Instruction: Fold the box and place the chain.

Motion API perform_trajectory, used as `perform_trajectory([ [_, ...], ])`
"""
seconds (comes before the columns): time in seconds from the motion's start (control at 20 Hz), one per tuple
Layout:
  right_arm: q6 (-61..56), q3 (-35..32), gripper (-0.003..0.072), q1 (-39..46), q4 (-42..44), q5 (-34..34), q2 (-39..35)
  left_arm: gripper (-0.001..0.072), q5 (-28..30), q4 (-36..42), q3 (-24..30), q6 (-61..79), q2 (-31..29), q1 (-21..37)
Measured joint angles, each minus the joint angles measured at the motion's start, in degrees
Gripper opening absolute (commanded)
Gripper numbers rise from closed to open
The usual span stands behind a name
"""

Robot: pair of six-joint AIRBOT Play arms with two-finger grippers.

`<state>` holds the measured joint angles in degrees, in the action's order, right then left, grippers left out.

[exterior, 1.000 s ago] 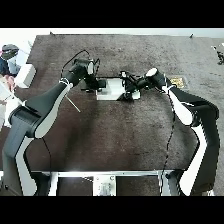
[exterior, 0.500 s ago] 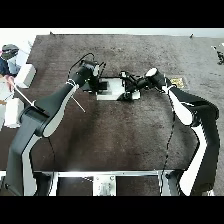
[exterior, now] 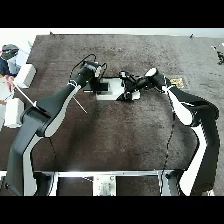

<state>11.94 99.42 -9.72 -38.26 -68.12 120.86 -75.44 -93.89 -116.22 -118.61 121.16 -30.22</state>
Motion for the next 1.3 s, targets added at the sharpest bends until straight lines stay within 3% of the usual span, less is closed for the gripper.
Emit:
perform_trajectory([
  [0.05,0.00,0.00,0.0162,0.00,-0.02,0.00,-0.02,0.0181,-0.02,-0.07,-0.02,0.02,0.00,0.00],
  [0.1,0.02,0.00,0.0162,0.02,-0.07,0.00,-0.02,0.0268,-0.13,-0.39,0.00,0.09,0.04,0.00],
  [0.2,0.04,0.00,0.0162,0.04,-0.17,-0.09,-0.02,0.0268,-0.44,-0.26,-0.09,0.81,-0.07,0.13],
  [0.25,0.04,0.00,0.0162,0.07,-0.17,-0.09,-0.02,0.0308,-0.44,-0.24,-0.13,1.46,-0.33,0.09],
  [0.3,0.04,0.00,0.0162,0.04,-0.17,-0.09,-0.02,0.0443,-0.37,0.31,-0.20,2.12,-0.66,-0.02],
  [0.35,0.04,0.00,0.0162,0.07,-0.15,-0.09,-0.02,0.0512,-0.37,0.42,-0.20,2.97,-0.98,-0.04],
  [0.8,0.04,0.00,0.0162,0.07,-0.13,-0.07,-0.02,0.0512,-3.85,1.95,-0.59,16.04,-8.63,1.86],
  [1.15,0.04,0.00,0.0162,0.07,-0.13,-0.04,-0.02,0.0511,-4.24,8.31,-0.68,32.11,-17.27,6.43],
  [1.2,0.04,0.00,0.0162,0.07,-0.11,-0.04,-0.02,0.0493,-3.52,8.63,-0.68,33.86,-17.97,7.15],
  [1.25,0.04,0.00,0.0162,0.04,-0.11,-0.04,-0.02,0.0416,-2.56,8.92,-0.68,35.32,-18.43,7.65],
  [1.3,0.04,0.00,0.0162,0.04,-0.11,-0.04,-0.02,0.0412,-1.33,9.27,-0.63,37.24,-18.82,8.02],
])
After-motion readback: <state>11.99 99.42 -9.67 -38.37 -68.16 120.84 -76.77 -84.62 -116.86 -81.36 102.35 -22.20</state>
